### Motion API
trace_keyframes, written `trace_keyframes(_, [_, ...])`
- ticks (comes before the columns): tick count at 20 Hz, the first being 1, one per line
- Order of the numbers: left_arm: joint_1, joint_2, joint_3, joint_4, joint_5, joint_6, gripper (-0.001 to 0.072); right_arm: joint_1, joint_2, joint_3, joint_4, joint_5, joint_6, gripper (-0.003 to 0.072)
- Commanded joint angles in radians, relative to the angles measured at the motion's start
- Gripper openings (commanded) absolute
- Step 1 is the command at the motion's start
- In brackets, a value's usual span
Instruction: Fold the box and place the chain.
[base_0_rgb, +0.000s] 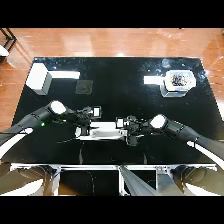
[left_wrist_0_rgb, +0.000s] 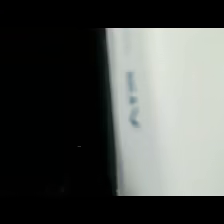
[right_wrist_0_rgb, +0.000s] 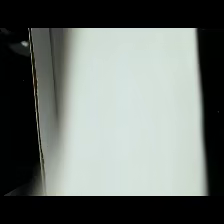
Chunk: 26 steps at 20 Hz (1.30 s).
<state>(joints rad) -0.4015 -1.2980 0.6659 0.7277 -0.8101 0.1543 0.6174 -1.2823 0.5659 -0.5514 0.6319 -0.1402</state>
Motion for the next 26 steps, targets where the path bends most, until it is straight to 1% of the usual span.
trace_keyframes(1, [0.012,0.003,0.022,0.047,-0.006,-0.066,0.057,0.0,0.0,0.001,0.0,0.0,0.001,0.0255])
trace_keyframes(4, [0.029,0.019,0.044,0.124,-0.012,-0.169,0.0576,0.0,0.0,0.001,0.0,0.0,0.001,0.0256])
trace_keyframes(6, [0.049,0.059,0.049,0.147,-0.013,-0.203,0.0576,0.0,0.0,0.001,0.0,-0.001,0.001,0.0256])
trace_keyframes(9, [0.09,0.159,0.049,0.154,-0.025,-0.216,0.0577,0.0,0.0,0.001,0.0,-0.001,0.002,0.0257])
trace_keyframes(11, [0.129,0.234,0.049,0.154,-0.051,-0.22,0.0576,0.0,0.0,0.001,0.0,-0.001,0.002,0.0256])
trace_keyframes(13, [0.17,0.3,0.049,0.154,-0.1,-0.303,0.0576,0.0,0.0,0.001,0.0,-0.001,0.002,0.0256])
trace_keyframes(15, [0.203,0.351,0.049,0.154,-0.203,-0.388,0.0573,0.0,0.0,0.001,0.0,-0.001,0.002,0.0256])
trace_keyframes(16, [0.214,0.365,0.049,0.154,-0.258,-0.432,0.0551,0.0,0.0,0.001,0.0,-0.001,0.001,0.0256])
trace_keyframes(17, [0.22,0.373,0.049,0.154,-0.311,-0.481,0.0547,0.0,0.0,0.001,0.0,-0.001,0.002,0.0257])
trace_keyframes(18, [0.223,0.376,0.049,0.154,-0.372,-0.565,0.0386,0.0,0.0,0.001,0.0,-0.001,0.002,0.0256])
trace_keyframes(19, [0.223,0.375,0.049,0.155,-0.44,-0.624,0.0099,0.0,0.0,0.001,0.0,-0.001,0.002,0.0256])
trace_keyframes(20, [0.222,0.375,0.047,0.154,-0.506,-0.635,0.0021,0.0,0.0,0.001,0.0,-0.001,0.002,0.0256])
trace_keyframes(21, [0.217,0.375,0.043,0.154,-0.571,-0.655,0.002,0.0,0.0,0.001,0.0,-0.001,0.002,0.0256])
trace_keyframes(22, [0.209,0.377,0.035,0.154,-0.591,-0.709,0.0019,0.0,0.0,0.001,0.0,-0.001,0.002,0.0256])
trace_keyframes(24, [0.169,0.377,0.001,0.142,-0.561,-0.776,0.0019,0.0,0.0,0.001,0.0,-0.001,0.002,0.0256])
trace_keyframes(26, [0.103,0.375,-0.041,0.125,-0.483,-0.776,0.002,0.0,0.0,0.001,0.0,-0.001,0.002,0.0256])
